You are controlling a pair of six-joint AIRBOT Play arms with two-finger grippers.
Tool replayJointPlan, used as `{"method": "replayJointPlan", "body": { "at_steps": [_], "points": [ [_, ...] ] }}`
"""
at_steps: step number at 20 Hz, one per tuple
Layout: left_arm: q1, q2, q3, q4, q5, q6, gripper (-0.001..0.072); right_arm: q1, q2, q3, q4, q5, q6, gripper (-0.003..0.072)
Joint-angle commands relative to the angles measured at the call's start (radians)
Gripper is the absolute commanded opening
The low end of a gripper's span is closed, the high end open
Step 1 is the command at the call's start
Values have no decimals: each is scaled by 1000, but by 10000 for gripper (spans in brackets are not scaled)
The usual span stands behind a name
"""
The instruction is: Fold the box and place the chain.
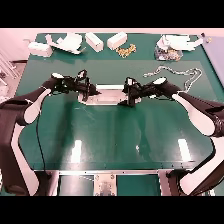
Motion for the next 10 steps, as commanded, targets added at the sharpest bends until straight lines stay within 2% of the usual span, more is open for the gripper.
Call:
{"method": "replayJointPlan", "body": {
  "at_steps": [1,10],
  "points": [
    [0,0,0,0,1,1,21,-2,-47,55,-3,61,-1,712],
    [0,0,0,0,1,1,21,-31,-86,76,6,117,-1,712]
  ]
}}
